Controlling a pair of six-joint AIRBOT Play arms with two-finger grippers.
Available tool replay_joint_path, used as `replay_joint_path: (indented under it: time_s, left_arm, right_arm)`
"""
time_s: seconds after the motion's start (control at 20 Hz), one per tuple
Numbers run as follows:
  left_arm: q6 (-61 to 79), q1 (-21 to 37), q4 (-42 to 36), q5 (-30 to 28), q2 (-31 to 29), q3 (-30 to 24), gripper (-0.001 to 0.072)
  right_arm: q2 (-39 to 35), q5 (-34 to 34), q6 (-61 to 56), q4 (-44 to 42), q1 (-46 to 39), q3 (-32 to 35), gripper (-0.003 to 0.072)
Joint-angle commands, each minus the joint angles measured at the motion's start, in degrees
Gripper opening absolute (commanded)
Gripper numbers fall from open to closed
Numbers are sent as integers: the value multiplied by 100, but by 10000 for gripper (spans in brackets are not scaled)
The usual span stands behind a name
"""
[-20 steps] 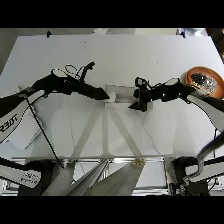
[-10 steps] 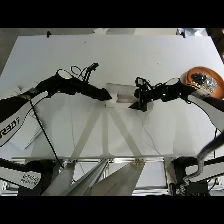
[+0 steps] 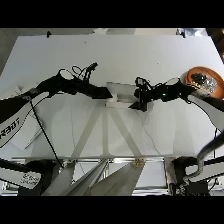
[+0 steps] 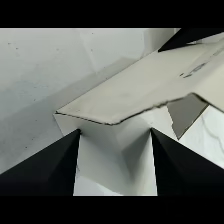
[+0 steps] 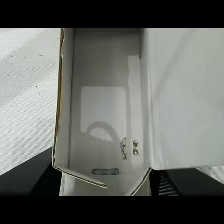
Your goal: Fold the box and place the chain.
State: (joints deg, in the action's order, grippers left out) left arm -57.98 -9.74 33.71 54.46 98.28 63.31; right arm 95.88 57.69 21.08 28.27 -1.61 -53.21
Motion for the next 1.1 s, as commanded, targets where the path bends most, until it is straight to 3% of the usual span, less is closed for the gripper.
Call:
replay_joint_path:
  time_s: [0.0, 1.05]
  left_arm:
    - [-234, 0, 155, -227, 9, -2, 485]
    - [-1305, -125, 1346, -195, -240, 4, 453]
  right_arm:
    - [2, -2, -2, -4, 4, -2, 381]
    - [2, -2, -2, -4, 4, -2, 381]
